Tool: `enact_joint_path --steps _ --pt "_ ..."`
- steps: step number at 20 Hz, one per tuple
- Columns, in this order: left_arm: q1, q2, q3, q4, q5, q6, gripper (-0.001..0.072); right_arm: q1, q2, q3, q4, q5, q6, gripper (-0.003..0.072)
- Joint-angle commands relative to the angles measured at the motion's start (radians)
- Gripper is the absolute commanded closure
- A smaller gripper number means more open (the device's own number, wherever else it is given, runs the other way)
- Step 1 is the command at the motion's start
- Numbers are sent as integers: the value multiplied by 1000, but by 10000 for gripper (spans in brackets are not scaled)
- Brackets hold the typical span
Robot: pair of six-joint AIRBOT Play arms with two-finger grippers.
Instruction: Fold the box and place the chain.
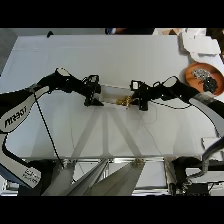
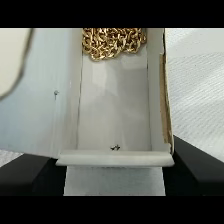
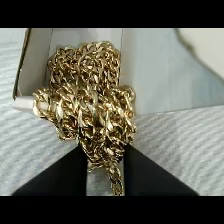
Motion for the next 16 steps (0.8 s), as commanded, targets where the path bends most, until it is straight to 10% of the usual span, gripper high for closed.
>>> enact_joint_path --steps 1,16 --pt "0 -1 0 0 0 0 363 0 -3 0 7 -1 -10 613" --pt "0 -1 0 0 0 0 363 0 266 0 -155 105 364 676"
